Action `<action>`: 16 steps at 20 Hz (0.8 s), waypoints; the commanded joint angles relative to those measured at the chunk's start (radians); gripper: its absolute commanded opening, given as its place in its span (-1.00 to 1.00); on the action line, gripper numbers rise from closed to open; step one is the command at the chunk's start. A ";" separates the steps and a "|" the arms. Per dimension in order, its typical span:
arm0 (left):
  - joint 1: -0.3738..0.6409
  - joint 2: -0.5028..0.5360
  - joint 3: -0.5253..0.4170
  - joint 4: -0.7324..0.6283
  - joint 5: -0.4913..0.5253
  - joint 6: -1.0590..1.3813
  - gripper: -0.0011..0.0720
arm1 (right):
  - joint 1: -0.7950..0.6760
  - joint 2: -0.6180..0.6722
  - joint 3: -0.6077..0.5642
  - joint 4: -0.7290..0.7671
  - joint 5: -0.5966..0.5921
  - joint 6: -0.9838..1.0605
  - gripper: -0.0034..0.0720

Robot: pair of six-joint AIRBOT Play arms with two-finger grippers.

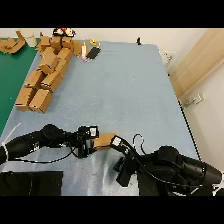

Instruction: Fold the box.

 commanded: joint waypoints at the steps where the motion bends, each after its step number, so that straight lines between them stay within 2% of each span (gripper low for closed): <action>1: 0.000 0.000 0.001 0.000 0.000 0.000 0.67 | -0.026 0.003 -0.014 0.185 0.172 0.167 -0.91; 4: 0.000 0.000 0.001 0.000 0.000 0.000 0.66 | -0.141 0.002 0.000 0.190 0.354 0.303 -0.91; 5: 0.000 0.000 0.001 0.000 0.000 0.000 0.67 | -0.182 0.002 0.000 0.190 0.372 0.344 -0.91; 8: 0.000 0.000 0.001 0.000 0.000 0.000 0.66 | -0.272 0.001 -0.008 0.197 0.356 0.369 -0.91; 13: 0.000 0.000 0.001 0.000 0.000 0.000 0.67 | -0.272 0.001 -0.042 0.225 0.372 0.372 -0.91; 16: 0.000 0.000 0.001 0.000 0.000 0.000 0.67 | -0.216 -0.003 -0.043 0.230 0.379 0.365 -0.91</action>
